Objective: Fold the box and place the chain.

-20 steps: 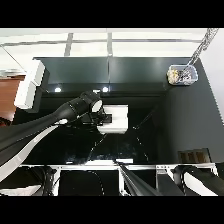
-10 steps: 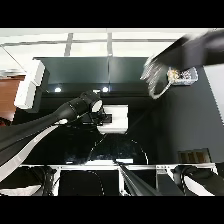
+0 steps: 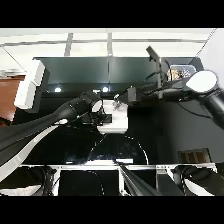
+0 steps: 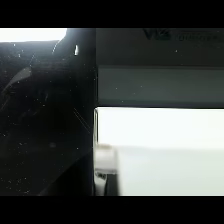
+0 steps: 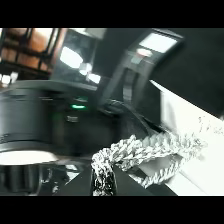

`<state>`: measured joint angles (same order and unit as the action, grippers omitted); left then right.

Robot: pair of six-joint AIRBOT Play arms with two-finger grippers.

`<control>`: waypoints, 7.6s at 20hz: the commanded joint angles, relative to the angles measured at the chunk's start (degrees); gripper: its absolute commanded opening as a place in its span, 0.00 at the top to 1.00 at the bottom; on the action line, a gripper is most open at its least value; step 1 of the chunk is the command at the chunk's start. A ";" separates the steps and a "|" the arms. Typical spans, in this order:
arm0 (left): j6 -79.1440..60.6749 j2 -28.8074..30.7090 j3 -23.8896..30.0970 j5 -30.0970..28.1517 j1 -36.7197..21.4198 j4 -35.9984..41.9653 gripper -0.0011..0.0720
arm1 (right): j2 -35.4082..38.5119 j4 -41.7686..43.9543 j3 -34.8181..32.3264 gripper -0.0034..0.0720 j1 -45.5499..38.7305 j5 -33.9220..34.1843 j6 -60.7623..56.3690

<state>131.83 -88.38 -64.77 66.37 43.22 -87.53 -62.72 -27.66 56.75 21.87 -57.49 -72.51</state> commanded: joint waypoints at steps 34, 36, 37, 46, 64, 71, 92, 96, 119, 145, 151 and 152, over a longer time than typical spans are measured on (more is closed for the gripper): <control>-0.04 0.02 -0.02 0.13 -0.04 -0.02 0.95 | -3.89 0.48 -6.16 0.93 1.03 2.14 2.43; -0.04 0.02 -0.02 0.13 -0.04 -0.02 0.95 | -5.05 0.39 -7.08 0.90 1.05 2.29 2.36; -0.04 0.02 -0.02 0.11 -0.04 -0.04 0.95 | -5.18 0.39 -7.13 0.66 1.03 2.27 2.19; -0.04 0.02 -0.02 0.11 -0.04 -0.04 0.95 | -5.88 -32.37 -7.89 0.45 -21.90 17.81 -14.64; -0.04 0.02 -0.02 0.07 -0.04 -0.04 0.95 | -34.49 -27.39 16.76 0.93 -30.80 16.17 -21.59; -0.04 0.02 -0.02 0.09 -0.02 -0.04 0.95 | -10.05 -27.39 15.34 0.93 -28.00 -4.87 -5.51; -0.04 0.02 -0.02 0.11 -0.02 -0.04 0.95 | 14.58 8.20 15.39 0.93 -4.28 6.75 3.21; -0.04 0.02 -0.02 0.11 -0.02 -0.04 0.95 | 14.40 8.85 15.37 0.93 -4.24 6.86 3.15; -0.02 0.02 -0.02 0.11 -0.04 -0.04 0.95 | -1.99 -9.44 -11.76 0.91 5.64 12.72 -6.58; -0.02 0.02 -0.02 0.17 -0.02 1.46 0.95 | 2.56 -25.94 -23.58 0.37 -4.00 17.22 59.28; -0.02 0.02 -0.02 0.17 -0.02 1.46 0.95 | -6.34 -12.00 -19.17 0.37 -0.22 19.67 84.91; 0.00 0.02 -0.02 0.13 -0.02 1.46 0.95 | -7.26 -10.49 -18.38 0.37 -0.24 18.51 86.58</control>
<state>131.81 -88.38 -64.77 66.57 43.22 -86.04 -66.63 -45.63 36.49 20.73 -39.31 0.32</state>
